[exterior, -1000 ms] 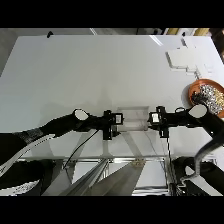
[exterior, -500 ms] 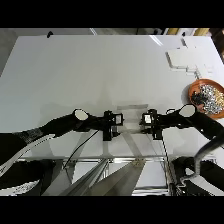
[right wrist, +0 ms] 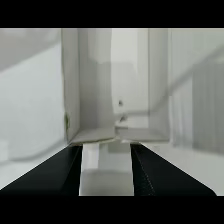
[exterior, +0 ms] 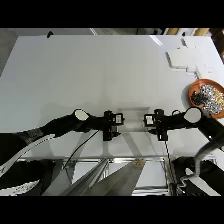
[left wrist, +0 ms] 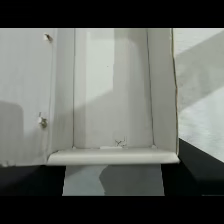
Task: Fold the box and place the chain.
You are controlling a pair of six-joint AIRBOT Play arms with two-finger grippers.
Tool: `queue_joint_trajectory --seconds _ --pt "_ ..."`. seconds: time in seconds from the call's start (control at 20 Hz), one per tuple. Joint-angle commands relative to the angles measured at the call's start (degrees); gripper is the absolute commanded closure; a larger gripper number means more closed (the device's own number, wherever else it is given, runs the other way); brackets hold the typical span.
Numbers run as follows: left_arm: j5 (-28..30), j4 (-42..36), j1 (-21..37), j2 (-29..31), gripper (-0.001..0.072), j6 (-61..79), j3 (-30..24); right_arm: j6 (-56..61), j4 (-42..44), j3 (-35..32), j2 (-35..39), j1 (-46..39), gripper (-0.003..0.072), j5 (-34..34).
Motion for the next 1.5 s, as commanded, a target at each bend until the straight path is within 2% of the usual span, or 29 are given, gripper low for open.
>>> queue_joint_trajectory --seconds 0.0,0.05,0.1,0.2,0.3,0.45,0.65,0.8,1.0,1.1,1.3,1.45 --pt "-0.3 0.2 0.0 0.0 0.0506 0.2 0.0 14.4 -8.4 0.0 7.6 0.0 0.0350 1.0" --pt "-0.3 0.2 0.0 0.0 0.0506 0.2 0.0 17.6 -8.1 0.0 9.3 0.0 0.0381 1.5" --pt "-0.3 0.2 0.0 0.0 0.0506 0.2 0.0 21.5 -8.0 0.0 10.9 0.0 0.0460 1.9" --pt "-0.3 0.2 0.0 0.0 0.0506 0.2 0.0 30.1 -8.0 0.0 13.2 -0.2 0.0671 2.7" --pt "-0.3 0.2 0.0 0.0 0.0506 0.2 0.0 39.6 -7.8 0.0 13.4 -3.8 0.0670 2.3" --pt "-0.3 0.2 0.0 0.0 0.0506 0.2 0.0 52.0 -7.8 0.0 13.2 -12.9 0.0670 -2.0" --pt "-0.3 0.2 0.0 0.0 0.0506 0.2 0.0 60.9 -7.9 0.0 9.4 -21.6 0.0670 -2.8" --pt "-0.3 0.2 0.0 0.0 0.0506 0.2 0.0 62.2 -6.7 0.0 2.9 -21.7 0.0670 -0.3" --pt "-0.3 0.2 0.0 0.0 0.0506 0.2 0.0 61.8 -0.2 0.0 -5.0 -21.5 0.0670 4.5" --pt "-0.3 0.2 0.0 0.0 0.0506 0.2 0.0 61.8 -0.2 -0.1 -7.5 -19.5 0.0670 5.4" --pt "-0.3 0.2 0.0 0.0 0.0506 0.2 0.0 61.8 3.5 -0.1 -8.2 -15.6 0.0669 5.8" --pt "-0.3 0.2 0.0 0.0 0.0506 0.2 0.0 60.0 4.2 -0.1 -3.8 -14.5 0.0658 7.2"
